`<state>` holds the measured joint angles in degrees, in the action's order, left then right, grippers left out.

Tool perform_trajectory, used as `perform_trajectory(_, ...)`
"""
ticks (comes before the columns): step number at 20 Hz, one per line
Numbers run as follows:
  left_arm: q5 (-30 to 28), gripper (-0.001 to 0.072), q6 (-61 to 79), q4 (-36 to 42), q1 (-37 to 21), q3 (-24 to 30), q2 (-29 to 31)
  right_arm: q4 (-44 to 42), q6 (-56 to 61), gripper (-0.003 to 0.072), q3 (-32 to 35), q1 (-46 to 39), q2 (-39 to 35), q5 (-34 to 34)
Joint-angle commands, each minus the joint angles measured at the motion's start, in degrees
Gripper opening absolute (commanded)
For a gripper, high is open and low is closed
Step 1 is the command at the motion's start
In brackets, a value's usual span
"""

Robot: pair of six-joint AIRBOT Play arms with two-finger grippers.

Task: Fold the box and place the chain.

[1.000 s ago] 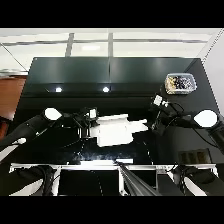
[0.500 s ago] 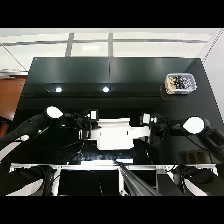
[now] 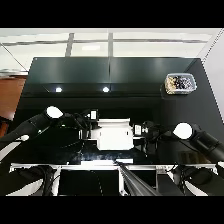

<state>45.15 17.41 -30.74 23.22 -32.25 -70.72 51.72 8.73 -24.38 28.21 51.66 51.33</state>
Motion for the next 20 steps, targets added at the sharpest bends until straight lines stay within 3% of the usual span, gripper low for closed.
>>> perform_trajectory(1, -0.1, 0.003, 0.0, -0.3, 0.0, 0.0, 0.0, -0.1, -0.7, 0.0718, 1.7, 2.1, 0.2, -0.3)
perform_trajectory(13, 0.1, 0.003, 0.0, -0.3, 0.0, 0.0, 0.0, -2.3, -3.2, 0.0718, 1.8, 12.8, 5.0, -16.9)
perform_trajectory(20, 0.1, 0.003, 0.0, -0.3, 0.0, 0.0, 0.0, -1.7, 4.1, 0.0717, 0.8, 13.3, 3.6, -17.3)
